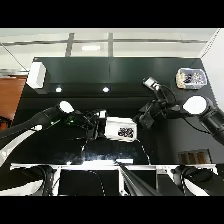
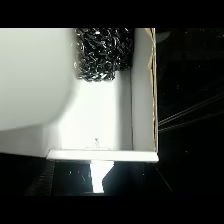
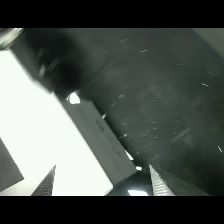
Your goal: Fold the box and place the chain.
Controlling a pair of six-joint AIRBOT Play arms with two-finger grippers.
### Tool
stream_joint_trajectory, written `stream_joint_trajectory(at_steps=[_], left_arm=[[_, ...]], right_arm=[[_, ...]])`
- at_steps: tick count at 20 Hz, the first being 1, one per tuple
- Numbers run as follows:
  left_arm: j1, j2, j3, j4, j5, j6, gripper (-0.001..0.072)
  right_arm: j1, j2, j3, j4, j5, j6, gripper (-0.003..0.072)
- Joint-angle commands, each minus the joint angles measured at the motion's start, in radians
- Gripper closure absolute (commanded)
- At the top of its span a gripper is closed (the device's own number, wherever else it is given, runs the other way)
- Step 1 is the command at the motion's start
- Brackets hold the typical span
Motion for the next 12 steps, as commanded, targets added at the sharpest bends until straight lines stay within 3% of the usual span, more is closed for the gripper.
stream_joint_trajectory(at_steps=[1, 6, 12], left_arm=[[0.0, 0.0, 0.0, 0.0, 0.001, 0.0, 0.0318], [0.0, 0.0, 0.0, 0.0, 0.001, 0.0, 0.0315], [0.0, 0.0, 0.0, 0.0, 0.001, 0.0, 0.0314]], right_arm=[[0.025, -0.002, 0.014, -0.028, 0.119, -0.202, 0.0006], [0.077, -0.004, -0.046, -0.045, 0.005, -0.257, 0.0006], [0.084, -0.005, -0.074, -0.039, -0.041, -0.295, 0.0007]])
